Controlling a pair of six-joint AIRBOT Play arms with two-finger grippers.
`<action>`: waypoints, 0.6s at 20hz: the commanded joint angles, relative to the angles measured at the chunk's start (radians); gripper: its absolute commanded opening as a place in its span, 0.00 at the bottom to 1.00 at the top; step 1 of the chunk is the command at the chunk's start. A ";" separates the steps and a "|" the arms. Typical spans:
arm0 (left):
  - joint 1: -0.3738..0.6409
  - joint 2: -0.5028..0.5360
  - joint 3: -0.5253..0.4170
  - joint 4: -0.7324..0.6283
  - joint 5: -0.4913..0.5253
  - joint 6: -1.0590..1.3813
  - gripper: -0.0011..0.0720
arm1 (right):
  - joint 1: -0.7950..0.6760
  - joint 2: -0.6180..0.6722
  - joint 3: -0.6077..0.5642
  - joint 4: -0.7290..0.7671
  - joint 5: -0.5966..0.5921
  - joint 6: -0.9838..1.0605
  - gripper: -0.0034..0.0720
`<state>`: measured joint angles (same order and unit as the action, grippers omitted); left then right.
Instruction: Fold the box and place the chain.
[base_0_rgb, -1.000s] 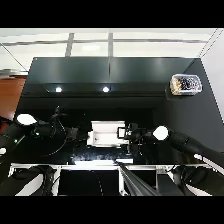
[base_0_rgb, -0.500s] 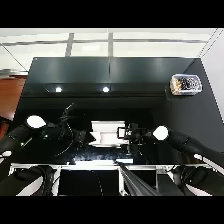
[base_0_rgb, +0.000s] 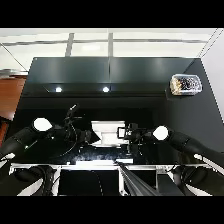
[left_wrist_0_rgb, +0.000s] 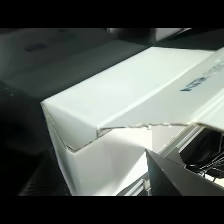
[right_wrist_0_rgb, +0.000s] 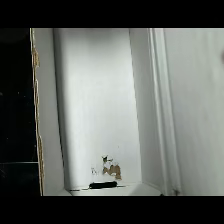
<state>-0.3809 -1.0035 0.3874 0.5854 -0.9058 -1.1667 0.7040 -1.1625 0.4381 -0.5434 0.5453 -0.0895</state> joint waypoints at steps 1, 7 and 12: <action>-0.019 0.001 0.000 0.001 0.022 -0.040 0.94 | 0.001 0.000 0.001 0.000 0.000 0.000 0.56; -0.019 0.003 0.001 0.001 0.012 -0.047 0.94 | 0.001 0.000 0.001 0.000 0.000 0.000 0.56; -0.019 0.005 0.001 0.001 0.011 -0.050 0.94 | 0.001 0.000 0.001 0.000 0.000 0.000 0.56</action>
<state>-0.3996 -1.0000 0.3874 0.5861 -0.8932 -1.2118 0.7040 -1.1625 0.4381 -0.5434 0.5453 -0.0895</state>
